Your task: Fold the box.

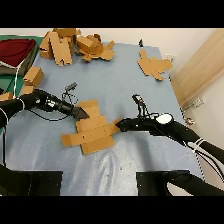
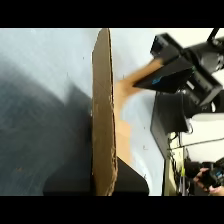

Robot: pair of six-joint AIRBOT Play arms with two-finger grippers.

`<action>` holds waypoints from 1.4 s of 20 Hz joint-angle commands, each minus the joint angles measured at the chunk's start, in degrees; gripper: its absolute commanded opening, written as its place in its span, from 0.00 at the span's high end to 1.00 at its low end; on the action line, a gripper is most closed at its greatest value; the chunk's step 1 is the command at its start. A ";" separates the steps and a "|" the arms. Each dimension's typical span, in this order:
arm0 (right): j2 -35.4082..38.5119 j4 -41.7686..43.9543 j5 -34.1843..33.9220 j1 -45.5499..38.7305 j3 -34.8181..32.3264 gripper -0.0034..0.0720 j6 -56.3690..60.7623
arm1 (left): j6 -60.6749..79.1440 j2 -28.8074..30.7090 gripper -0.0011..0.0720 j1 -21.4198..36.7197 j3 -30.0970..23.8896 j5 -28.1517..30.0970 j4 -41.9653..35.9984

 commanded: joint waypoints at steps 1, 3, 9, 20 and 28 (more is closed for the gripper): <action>0.07 0.04 0.13 -0.26 0.35 0.64 5.99 | 5.73 0.24 0.97 -1.44 0.02 -2.58 0.09; 0.20 0.04 0.04 -1.68 1.55 0.65 8.96 | 8.59 1.73 0.97 -3.54 0.00 -1.77 -0.02; 2.95 2.80 -0.48 -9.18 6.60 0.66 12.96 | 16.15 8.44 0.97 -13.77 0.00 4.46 0.17; 3.15 0.42 0.28 -9.68 6.38 0.66 14.47 | 30.97 11.37 0.97 -16.68 -1.40 13.03 4.74; 2.54 0.42 0.15 -9.68 6.38 0.66 14.47 | 35.91 15.19 0.97 -15.54 -1.60 16.17 -0.96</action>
